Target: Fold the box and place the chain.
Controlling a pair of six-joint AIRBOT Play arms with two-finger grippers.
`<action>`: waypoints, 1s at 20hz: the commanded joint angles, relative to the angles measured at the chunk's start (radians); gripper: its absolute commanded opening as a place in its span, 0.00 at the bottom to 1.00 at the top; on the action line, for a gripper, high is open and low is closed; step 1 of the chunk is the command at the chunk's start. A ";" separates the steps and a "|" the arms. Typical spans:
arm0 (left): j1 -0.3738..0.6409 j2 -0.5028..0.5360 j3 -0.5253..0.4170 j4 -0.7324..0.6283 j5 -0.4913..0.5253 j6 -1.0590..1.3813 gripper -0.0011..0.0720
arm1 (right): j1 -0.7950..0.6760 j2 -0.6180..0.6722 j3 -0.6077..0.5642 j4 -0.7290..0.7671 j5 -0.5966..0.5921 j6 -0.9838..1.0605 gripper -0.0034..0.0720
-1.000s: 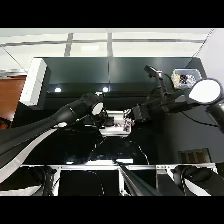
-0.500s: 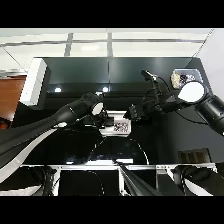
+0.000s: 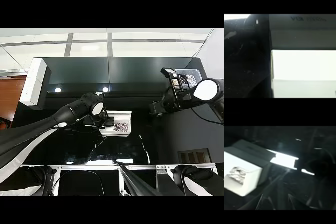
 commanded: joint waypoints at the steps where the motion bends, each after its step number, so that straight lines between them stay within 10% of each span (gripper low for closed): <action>1: -0.002 0.003 0.012 -0.030 0.014 0.000 0.29 | -0.015 0.004 0.000 -0.063 0.014 -0.027 0.56; 2: -0.005 0.012 0.024 -0.023 0.010 0.001 0.65 | -0.015 0.004 0.000 -0.063 0.014 -0.027 0.56; 3: -0.010 0.033 0.037 0.005 0.008 0.000 0.79 | -0.015 0.004 0.000 -0.063 0.015 -0.027 0.56; 11: 0.031 0.436 -0.143 0.351 -0.202 0.105 0.79 | -0.015 0.004 0.000 -0.069 0.014 -0.030 0.56; 16: 0.376 0.625 -0.542 -0.327 0.220 0.880 0.79 | -0.015 0.004 0.000 -0.011 0.014 -0.030 0.56; 20: 0.529 0.583 -0.633 -0.772 0.253 1.814 0.80 | -0.015 0.004 0.000 -0.010 0.029 -0.020 0.56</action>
